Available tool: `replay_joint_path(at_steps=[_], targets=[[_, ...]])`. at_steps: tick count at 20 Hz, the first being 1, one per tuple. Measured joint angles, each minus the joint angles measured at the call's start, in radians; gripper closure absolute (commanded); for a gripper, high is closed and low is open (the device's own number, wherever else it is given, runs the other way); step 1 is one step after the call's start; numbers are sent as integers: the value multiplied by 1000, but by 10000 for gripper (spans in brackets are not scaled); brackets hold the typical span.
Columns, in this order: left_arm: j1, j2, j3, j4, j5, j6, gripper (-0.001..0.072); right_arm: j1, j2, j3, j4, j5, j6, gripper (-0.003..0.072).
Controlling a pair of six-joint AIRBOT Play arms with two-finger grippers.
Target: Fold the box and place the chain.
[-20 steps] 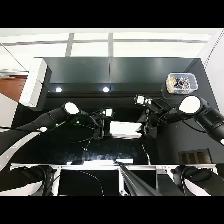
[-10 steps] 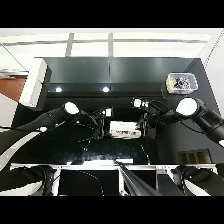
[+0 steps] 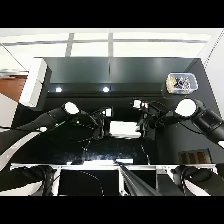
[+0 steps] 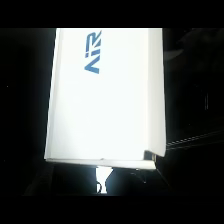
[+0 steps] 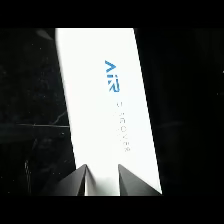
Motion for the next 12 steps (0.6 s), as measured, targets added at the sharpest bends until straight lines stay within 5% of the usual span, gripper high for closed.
replay_joint_path(at_steps=[12], targets=[[0, 0, 0, 0, 1, -3, 227, 0, 0, -8, 0, -19, 52, 431]])
